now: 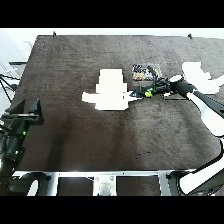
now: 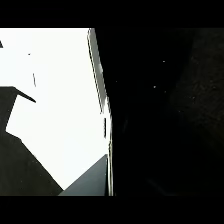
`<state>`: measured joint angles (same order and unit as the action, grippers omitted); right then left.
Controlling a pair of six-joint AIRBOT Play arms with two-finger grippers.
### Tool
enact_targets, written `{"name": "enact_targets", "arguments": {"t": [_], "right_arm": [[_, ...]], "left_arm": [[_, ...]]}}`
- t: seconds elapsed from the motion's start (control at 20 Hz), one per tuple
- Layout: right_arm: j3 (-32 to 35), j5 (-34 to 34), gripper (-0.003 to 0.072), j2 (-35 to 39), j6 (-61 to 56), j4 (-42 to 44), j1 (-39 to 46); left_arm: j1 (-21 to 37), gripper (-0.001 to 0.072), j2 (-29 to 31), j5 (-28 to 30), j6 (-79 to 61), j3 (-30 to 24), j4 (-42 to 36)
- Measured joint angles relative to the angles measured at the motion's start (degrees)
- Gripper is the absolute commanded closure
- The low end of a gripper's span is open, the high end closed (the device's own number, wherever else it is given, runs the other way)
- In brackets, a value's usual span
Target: Fold the box and place the chain.
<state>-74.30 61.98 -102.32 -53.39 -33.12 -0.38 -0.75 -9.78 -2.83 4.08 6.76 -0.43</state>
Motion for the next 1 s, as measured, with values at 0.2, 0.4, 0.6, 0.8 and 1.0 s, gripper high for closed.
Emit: {"name": "enact_targets", "arguments": {"t": [0.2,0.4,0.6,0.8,1.0], "right_arm": [[0.02,-1.16,0.0677,-0.02,0.94,-0.31,-0.92],[0.00,-2.12,0.0677,0.00,1.33,-0.50,-1.38],[0.00,-2.45,0.0677,0.00,1.20,-0.50,-1.62],[0.00,-2.56,0.0676,0.00,0.31,-0.46,-1.75],[0.00,-3.39,0.0676,0.00,0.00,-0.37,-1.86]], "left_arm": [[0.00,0.0164,-0.09,-1.73,-0.02,0.07,0.02],[0.00,0.0164,-5.77,-3.21,0.07,3.04,0.02],[0.00,0.0164,-22.21,-7.19,0.11,11.65,0.04],[0.00,0.0212,-42.84,-16.90,1.16,24.30,0.46],[0.00,0.0219,-62.16,-29.86,11.80,40.74,7.96]]}}
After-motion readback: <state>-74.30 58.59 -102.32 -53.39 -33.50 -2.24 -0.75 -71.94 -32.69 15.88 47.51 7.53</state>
